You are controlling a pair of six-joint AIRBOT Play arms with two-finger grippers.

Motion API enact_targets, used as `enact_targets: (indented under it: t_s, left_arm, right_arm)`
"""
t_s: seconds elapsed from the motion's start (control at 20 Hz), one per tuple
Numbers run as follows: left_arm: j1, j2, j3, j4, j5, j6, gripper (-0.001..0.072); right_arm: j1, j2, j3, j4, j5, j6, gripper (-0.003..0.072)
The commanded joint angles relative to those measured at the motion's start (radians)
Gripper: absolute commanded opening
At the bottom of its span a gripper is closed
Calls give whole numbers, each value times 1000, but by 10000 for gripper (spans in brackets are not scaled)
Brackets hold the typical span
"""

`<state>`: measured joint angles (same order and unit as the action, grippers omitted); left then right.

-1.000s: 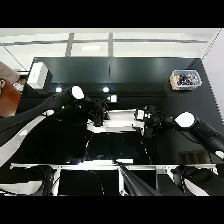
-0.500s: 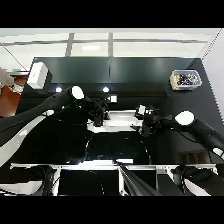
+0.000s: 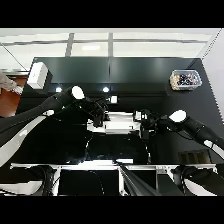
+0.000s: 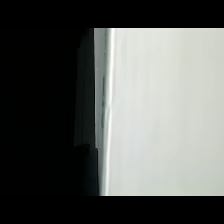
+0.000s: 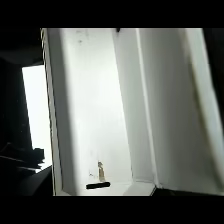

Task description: Fold the box and place the chain.

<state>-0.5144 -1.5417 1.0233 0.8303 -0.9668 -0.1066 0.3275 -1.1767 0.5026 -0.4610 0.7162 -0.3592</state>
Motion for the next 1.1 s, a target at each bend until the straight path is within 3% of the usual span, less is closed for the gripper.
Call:
enact_targets:
  t_s: [0.0,1.05]
  left_arm:
    - [0,-1,1,-1,15,-2,27]
    - [0,-1,1,-5,17,-2,27]
  right_arm:
    - [-8,-24,0,-7,14,-42,696]
    - [-8,-80,34,-48,19,-31,696]
